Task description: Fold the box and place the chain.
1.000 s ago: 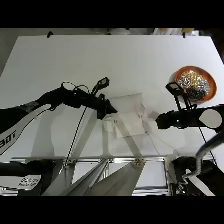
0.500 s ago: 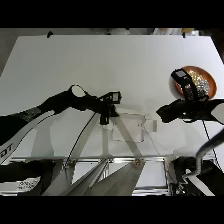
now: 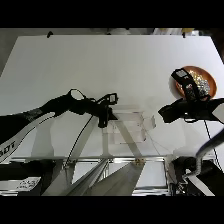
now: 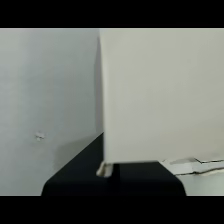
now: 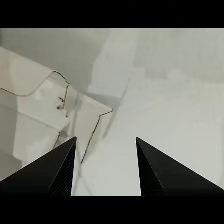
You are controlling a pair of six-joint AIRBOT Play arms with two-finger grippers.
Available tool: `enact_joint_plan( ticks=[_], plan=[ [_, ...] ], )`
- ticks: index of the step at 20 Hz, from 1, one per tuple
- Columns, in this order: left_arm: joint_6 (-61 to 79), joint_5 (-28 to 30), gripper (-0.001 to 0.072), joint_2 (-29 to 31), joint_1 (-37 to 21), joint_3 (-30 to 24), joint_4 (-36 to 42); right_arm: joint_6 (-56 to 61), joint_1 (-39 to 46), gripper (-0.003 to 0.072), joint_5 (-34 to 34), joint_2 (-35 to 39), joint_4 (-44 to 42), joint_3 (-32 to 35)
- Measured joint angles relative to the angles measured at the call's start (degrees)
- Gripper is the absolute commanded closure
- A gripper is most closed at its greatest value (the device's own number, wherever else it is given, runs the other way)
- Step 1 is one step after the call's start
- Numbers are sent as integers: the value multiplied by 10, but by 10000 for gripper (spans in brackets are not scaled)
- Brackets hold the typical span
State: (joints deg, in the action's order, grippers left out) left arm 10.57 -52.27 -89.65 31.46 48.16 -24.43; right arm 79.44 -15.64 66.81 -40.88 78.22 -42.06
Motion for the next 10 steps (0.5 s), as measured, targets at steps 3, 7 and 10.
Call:
enact_joint_plan(
  ticks=[3,7,10],
  plan=[
    [23,-3,706,1,-1,-7,4,0,0,272,0,0,0,0],
    [39,-4,706,2,-1,-10,5,0,0,272,0,0,0,0],
    [43,-3,707,2,-1,-11,5,0,0,272,0,0,0,0]
  ],
)
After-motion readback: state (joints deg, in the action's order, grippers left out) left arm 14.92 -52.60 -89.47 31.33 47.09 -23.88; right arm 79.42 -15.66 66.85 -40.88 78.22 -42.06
